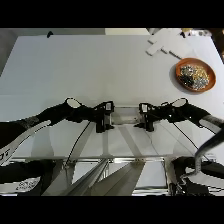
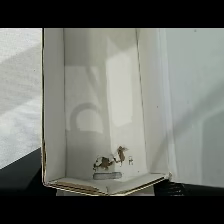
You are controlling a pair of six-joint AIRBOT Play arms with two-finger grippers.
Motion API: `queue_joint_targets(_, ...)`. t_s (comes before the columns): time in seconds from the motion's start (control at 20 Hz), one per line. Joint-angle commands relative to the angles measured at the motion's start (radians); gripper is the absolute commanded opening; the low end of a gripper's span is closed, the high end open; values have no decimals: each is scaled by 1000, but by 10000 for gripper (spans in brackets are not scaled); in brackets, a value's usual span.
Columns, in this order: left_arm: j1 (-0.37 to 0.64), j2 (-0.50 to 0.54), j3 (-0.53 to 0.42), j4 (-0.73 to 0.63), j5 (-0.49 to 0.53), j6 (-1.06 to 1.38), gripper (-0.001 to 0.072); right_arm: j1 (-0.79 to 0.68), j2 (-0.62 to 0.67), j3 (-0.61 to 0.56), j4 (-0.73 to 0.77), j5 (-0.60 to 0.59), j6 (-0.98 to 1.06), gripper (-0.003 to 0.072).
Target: Fold the box and place the chain.
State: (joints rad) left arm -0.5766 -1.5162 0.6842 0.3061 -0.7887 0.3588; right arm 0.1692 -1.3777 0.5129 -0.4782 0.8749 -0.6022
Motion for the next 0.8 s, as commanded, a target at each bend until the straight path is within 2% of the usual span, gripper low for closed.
queue_joint_targets(0.0, 0, 0, 0, 0, -1, 0, 134, 0, 2, 0, -15, 2, 2, 491)
queue_joint_targets(0.05, 0, 0, 0, 0, -1, 0, 134, 0, 8, 0, -15, -3, 3, 619)
queue_joint_targets(0.1, 0, 0, 0, 0, -1, 0, 134, 0, 19, 0, -19, -5, 3, 691)
queue_joint_targets(0.2, 0, 0, 0, 0, -1, 0, 134, 0, 48, 0, -46, -10, 9, 691)
queue_joint_targets(0.4, 0, 0, 0, 0, -1, 0, 134, -28, 110, 0, -204, -16, 180, 691)
queue_joint_targets(0.55, 0, 0, 0, 0, -1, 0, 134, -86, 177, 0, -304, 45, 294, 678)
queue_joint_targets(0.6, 0, 0, 0, 0, -1, 0, 134, -103, 195, 0, -323, 74, 314, 648)
queue_joint_targets(0.75, 0, 0, 0, 0, -1, 0, 134, -124, 238, 0, -355, 126, 404, 630)
